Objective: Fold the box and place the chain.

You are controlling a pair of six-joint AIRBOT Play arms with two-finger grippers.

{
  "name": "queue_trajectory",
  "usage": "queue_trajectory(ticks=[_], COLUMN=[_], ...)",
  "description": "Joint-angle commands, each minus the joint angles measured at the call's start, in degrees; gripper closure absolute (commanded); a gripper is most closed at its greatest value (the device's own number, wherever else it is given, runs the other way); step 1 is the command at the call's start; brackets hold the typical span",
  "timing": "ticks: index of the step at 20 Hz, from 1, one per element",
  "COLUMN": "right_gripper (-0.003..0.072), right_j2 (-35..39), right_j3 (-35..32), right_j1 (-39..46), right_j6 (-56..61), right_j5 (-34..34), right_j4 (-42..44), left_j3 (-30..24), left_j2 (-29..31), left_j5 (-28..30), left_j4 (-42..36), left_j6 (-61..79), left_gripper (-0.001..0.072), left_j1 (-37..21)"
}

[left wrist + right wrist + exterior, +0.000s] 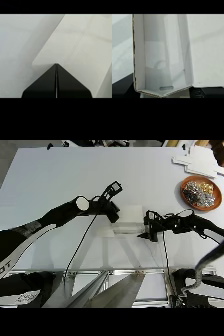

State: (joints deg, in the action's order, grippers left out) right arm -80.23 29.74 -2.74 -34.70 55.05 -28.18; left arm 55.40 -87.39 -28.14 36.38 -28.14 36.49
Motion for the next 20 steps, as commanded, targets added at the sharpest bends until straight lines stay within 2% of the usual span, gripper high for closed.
queue_trajectory(ticks=[1, 4, 7, 8, 9, 10, 12, 16, 18, 20], right_gripper=[0.0369, 0.0369, 0.0369, 0.0369, 0.0369, 0.0369, 0.0369, 0.0369, 0.0369, 0.0369], right_j2=[-0.02, -0.02, -0.02, -0.02, -0.02, -0.02, -0.02, -0.02, -0.02, -0.02], right_j3=[0.02, 0.02, 0.02, 0.02, 0.02, 0.02, 0.02, 0.02, 0.02, 0.02], right_j1=[0.0, 0.0, 0.0, 0.0, 0.0, 0.0, 0.0, 0.0, 0.0, 0.0], right_j6=[-0.09, -0.07, -0.09, -0.09, -0.09, -0.09, -0.09, -0.09, -0.09, -0.09], right_j5=[0.02, 0.02, 0.02, 0.02, 0.02, 0.02, 0.02, 0.02, 0.02, 0.02], right_j4=[-0.04, -0.04, -0.04, -0.04, -0.04, -0.04, -0.04, -0.04, -0.04, -0.04], left_j3=[0.02, 0.02, -0.04, -0.04, -0.13, -0.66, -3.04, -9.46, -10.16, -10.16], left_j2=[-2.14, 2.45, 10.14, 12.24, 13.7, 14.91, 16.06, 15.3, 13.73, 11.37], left_j5=[-1.14, -4.15, -10.93, -15.1, -19.02, -21.7, -23.34, -19.47, -18.58, -17.55], left_j4=[-1.09, 3.37, 14.16, 16.9, 19.28, 21.9, 25.31, 23.1, 20.17, 13.11], left_j6=[0.22, -0.42, -0.42, -0.26, -0.11, -0.17, 0.0, 17.2, 28.85, 36.02], left_gripper=[0.0703, 0.0701, 0.0697, 0.0642, 0.0472, 0.0385, 0.0385, 0.0386, 0.0387, 0.0387], left_j1=[-0.66, -1.53, -1.99, -2.16, -2.29, -2.29, -2.29, -2.69, -2.69, -2.95])
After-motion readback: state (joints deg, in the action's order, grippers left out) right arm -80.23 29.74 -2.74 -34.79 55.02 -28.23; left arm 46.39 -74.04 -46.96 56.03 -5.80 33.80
